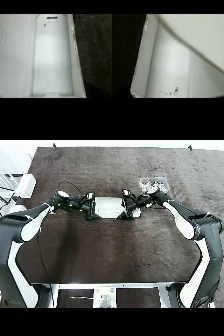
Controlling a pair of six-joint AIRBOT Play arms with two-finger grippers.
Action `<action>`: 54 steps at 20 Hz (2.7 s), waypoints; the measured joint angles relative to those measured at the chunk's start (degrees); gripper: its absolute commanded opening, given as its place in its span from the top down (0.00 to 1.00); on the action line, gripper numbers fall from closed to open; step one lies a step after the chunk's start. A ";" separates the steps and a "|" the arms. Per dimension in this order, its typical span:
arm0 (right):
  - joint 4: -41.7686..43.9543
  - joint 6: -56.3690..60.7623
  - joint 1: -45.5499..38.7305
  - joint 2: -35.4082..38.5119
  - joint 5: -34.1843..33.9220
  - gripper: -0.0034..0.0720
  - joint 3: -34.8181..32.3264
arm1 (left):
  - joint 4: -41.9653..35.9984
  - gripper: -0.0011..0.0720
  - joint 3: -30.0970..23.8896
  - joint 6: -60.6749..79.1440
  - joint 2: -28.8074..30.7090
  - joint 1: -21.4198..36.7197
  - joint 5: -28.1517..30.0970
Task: Fold the box and place the chain.
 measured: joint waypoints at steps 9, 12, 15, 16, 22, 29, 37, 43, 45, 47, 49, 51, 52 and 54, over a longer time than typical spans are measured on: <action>0.00 0.02 0.02 0.00 -0.02 0.16 0.00 | 0.02 0.34 0.00 -0.04 0.00 0.00 -0.24; 0.02 0.04 0.04 0.00 -0.02 0.16 0.00 | 0.02 0.34 0.00 -0.07 0.00 0.00 -0.35; 0.09 0.07 0.07 0.00 -0.02 0.16 0.00 | 0.02 0.34 0.00 -0.09 0.00 0.00 -0.39; 0.22 0.13 0.11 0.00 0.00 0.16 0.00 | 0.04 0.34 0.00 -0.07 0.00 0.00 -0.42; 0.09 2.36 -1.29 1.22 3.19 0.05 0.46 | -0.09 0.34 0.02 -0.02 0.00 -0.09 -0.79; -4.07 6.12 -7.08 5.27 6.16 0.05 0.52 | -0.02 0.34 0.02 -0.09 0.00 -0.07 -0.74; 4.26 6.73 -8.57 9.60 16.65 0.94 0.17 | 0.11 0.34 0.00 -0.02 -0.02 -0.04 -0.85; 6.43 6.95 -4.09 9.99 12.90 0.94 -0.72 | 0.15 0.34 0.00 -0.02 0.00 -0.04 -0.83; 7.67 8.74 -3.06 9.99 8.50 0.94 -0.79 | 0.22 0.34 0.02 -0.02 0.00 -0.04 -0.83; 9.31 10.34 -2.49 9.99 4.35 0.94 -0.85 | 0.31 0.34 0.00 -0.04 0.00 -0.02 -0.81; 10.49 12.39 -2.32 9.99 -0.20 0.94 -0.94 | 0.39 0.34 0.02 -0.07 0.00 -0.02 -0.72; 11.15 14.27 -2.21 9.97 -4.11 0.94 -1.36 | 0.46 0.34 0.02 -0.09 0.00 -0.02 -0.57; 11.47 15.17 -2.16 9.77 -6.08 0.94 -1.66 | 0.52 0.34 0.00 -0.09 0.00 -0.02 -0.48; 11.82 17.00 -2.14 8.70 -9.07 0.94 -2.05 | 0.72 0.34 0.00 -0.02 0.00 -0.02 -0.28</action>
